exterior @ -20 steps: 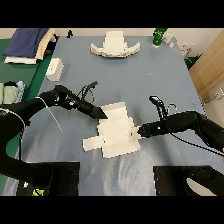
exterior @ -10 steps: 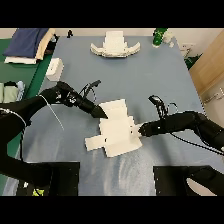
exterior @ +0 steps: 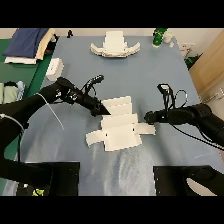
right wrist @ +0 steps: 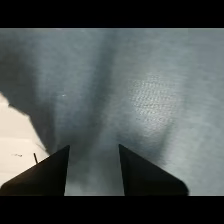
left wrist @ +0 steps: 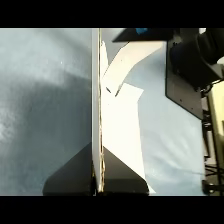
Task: Fold the box.
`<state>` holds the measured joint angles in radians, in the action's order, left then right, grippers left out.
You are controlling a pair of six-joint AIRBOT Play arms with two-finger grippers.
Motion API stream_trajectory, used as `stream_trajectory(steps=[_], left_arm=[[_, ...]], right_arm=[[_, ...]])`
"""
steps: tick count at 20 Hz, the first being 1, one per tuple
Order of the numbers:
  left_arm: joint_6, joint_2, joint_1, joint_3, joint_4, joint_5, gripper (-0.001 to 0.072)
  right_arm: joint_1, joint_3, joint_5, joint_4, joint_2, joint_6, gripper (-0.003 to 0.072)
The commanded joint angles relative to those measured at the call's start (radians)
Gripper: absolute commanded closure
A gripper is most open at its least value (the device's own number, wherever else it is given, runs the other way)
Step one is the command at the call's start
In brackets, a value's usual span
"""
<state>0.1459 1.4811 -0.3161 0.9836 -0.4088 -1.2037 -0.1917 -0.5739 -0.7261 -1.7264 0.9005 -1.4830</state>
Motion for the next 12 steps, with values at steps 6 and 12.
stream_trajectory(steps=[6,12], left_arm=[[-0.219,-0.243,-0.09,-0.152,-0.005,0.305,0.0703],[-0.296,-0.305,-0.195,-0.289,-0.003,0.482,0.0702]], right_arm=[[-0.001,-0.068,-0.042,0.14,-0.011,0.208,0.0313],[-0.008,-0.104,-0.092,-0.114,-0.137,0.138,0.0685]])
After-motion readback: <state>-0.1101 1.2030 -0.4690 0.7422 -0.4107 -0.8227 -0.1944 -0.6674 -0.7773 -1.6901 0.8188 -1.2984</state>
